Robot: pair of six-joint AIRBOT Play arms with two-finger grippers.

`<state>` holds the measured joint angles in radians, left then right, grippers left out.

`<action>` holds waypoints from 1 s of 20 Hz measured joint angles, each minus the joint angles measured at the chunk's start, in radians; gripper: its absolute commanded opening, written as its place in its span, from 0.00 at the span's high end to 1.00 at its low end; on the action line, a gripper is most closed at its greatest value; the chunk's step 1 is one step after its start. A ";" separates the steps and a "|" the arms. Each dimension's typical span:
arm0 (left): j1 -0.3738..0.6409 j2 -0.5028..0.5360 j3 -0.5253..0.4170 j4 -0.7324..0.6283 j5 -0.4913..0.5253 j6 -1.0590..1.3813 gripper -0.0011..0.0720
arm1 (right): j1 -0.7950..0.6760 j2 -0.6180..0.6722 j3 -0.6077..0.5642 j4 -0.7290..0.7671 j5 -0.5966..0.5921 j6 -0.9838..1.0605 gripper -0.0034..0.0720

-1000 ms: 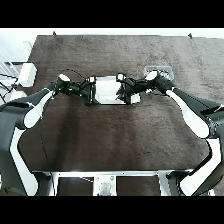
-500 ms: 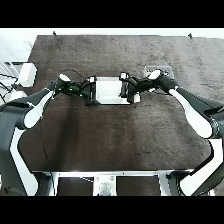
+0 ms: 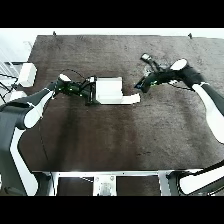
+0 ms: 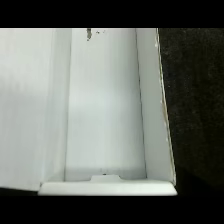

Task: Fold the box and place the chain.

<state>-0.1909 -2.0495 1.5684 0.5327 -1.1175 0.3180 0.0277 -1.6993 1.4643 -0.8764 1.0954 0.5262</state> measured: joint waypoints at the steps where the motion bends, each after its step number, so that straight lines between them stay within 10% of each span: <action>1: 0.000 0.000 0.000 0.000 0.000 0.000 0.27 | -0.034 0.005 -0.007 -0.002 0.000 0.072 0.94; 20: 0.000 0.000 0.000 0.000 -0.001 0.000 0.27 | -0.006 -0.131 -0.157 0.220 -0.014 0.378 0.94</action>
<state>-0.1913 -2.0495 1.5684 0.5331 -1.1183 0.3183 0.0212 -1.8305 1.3075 -0.6563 1.0809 0.9047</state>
